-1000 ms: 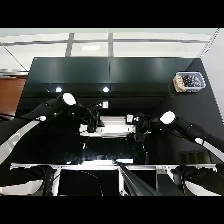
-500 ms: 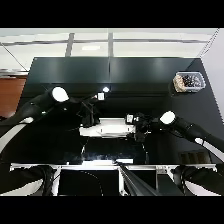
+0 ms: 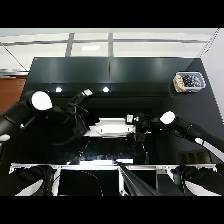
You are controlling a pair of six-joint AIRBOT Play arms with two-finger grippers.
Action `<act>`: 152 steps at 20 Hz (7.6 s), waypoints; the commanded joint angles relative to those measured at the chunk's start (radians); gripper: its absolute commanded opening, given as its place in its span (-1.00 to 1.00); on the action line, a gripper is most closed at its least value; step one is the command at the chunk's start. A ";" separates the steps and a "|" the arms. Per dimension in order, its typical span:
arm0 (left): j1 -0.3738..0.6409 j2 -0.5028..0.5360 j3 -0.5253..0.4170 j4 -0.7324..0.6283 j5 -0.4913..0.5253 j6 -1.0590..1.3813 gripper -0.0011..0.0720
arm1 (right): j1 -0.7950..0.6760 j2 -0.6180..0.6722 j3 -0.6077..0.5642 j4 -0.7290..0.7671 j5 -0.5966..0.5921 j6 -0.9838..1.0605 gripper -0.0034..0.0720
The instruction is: Fold the box and place the chain.
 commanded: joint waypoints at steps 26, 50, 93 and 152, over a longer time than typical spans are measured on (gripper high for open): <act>0.129 0.006 -0.013 -0.009 0.174 -0.023 -0.90 | 0.000 -0.001 -0.001 0.000 0.001 -0.001 0.40; -0.092 -0.015 -0.289 -0.137 0.650 0.852 0.92 | 0.000 -0.001 -0.001 0.000 0.001 -0.001 0.40; -0.175 -0.093 -0.247 -0.353 0.640 0.863 -0.02 | 0.000 -0.001 -0.001 0.000 0.000 -0.001 0.40; 0.208 -0.067 -0.223 -0.357 0.235 -0.201 0.96 | 0.000 -0.001 -0.001 0.000 0.000 -0.001 0.40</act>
